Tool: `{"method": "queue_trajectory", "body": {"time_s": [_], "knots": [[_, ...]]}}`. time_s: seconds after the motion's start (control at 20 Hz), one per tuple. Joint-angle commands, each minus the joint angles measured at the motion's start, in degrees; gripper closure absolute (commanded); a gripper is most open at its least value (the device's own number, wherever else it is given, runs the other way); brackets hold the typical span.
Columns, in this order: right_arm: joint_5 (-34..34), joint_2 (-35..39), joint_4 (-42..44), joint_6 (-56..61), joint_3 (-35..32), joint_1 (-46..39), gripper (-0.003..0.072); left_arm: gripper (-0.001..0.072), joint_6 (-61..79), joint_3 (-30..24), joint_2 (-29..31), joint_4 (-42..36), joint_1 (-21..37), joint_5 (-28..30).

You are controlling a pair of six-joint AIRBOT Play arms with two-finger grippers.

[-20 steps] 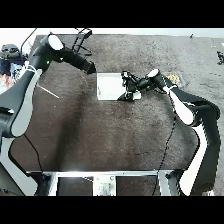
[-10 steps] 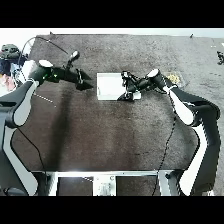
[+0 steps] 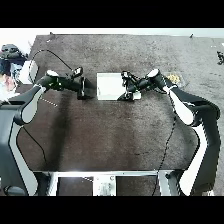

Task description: Fold the box and place the chain.

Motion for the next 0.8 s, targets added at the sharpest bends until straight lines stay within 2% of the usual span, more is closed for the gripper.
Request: {"method": "queue_trajectory", "body": {"time_s": [0.0, 0.2, 0.35, 0.75], "knots": [[0.0, 0.0, 0.0, 0.0, 0.0, 0.1, 0.0236, -0.0011, 3.9, -0.1, -0.5, -3.1, -0.1, 0.2], [0.0, 0.0, 0.0, 0.0, 0.0, 0.1, 0.0236, -0.0011, 4.7, -0.1, -0.5, -3.4, -2.1, 0.2], [0.0, 0.0, 0.0, 0.0, 0.0, 0.1, 0.0236, -0.0011, 4.1, -0.1, -0.5, -2.0, -3.6, 2.5], [0.0, 0.0, 0.0, 0.0, 0.0, 0.1, 0.0235, -0.0011, 3.8, -0.1, -2.4, -4.1, -3.8, 3.0]]}}
